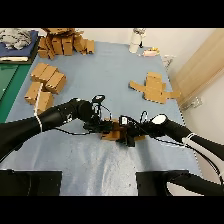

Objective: Fold the box.

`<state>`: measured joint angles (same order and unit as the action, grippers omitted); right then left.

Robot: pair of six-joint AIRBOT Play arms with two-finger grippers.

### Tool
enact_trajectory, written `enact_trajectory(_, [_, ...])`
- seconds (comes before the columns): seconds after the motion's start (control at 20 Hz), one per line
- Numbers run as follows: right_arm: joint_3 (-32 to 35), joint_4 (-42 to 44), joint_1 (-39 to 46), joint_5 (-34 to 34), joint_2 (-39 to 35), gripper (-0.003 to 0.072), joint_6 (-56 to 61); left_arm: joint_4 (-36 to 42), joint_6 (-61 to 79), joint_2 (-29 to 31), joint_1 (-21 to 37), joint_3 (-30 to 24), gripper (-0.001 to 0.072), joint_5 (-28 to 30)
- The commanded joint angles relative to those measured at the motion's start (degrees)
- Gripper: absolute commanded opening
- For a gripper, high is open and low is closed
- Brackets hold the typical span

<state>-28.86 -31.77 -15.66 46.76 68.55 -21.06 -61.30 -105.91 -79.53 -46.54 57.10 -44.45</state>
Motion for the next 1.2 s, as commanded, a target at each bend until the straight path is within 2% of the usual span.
enact_trajectory(0.0, [0.02, 0.02, -0.04, -0.11, 0.0, 0.0596, 0.0, -14.27, -16.44, -0.02, -2.4, 1.62, 0.0405, -2.73])
enact_trajectory(0.2, [0.02, 0.02, -0.04, -0.11, 0.0, 0.0596, 0.0, -23.52, -26.4, -0.96, -5.46, 5.77, 0.0405, -6.29])
enact_trajectory(0.5, [0.02, 0.02, -0.04, -0.13, 0.0, 0.0596, 0.0, -25.51, -29.14, -8.15, -9.27, 10.88, 0.0405, -10.97])
enact_trajectory(0.7, [0.02, 0.02, -0.04, -0.15, 0.0, 0.0596, 0.0, -29.31, -31.91, -10.12, -10.75, 11.65, 0.0405, -15.74])
enact_trajectory(1.0, [0.02, 0.02, -0.04, -0.13, 0.0, 0.0596, 0.0, -29.38, -32.17, -10.12, -10.75, 11.67, 0.0399, -12.26])
enact_trajectory(1.1, [0.02, 0.02, -0.04, -0.15, 0.0, 0.0596, 0.0, -29.35, -31.34, -10.12, -10.78, 11.69, 0.0014, -11.45])
enact_trajectory(1.15, [0.02, 0.02, -0.04, -0.13, 0.0, 0.0596, 0.02, -29.35, -31.34, -10.12, -10.95, 11.72, 0.0015, -10.95])
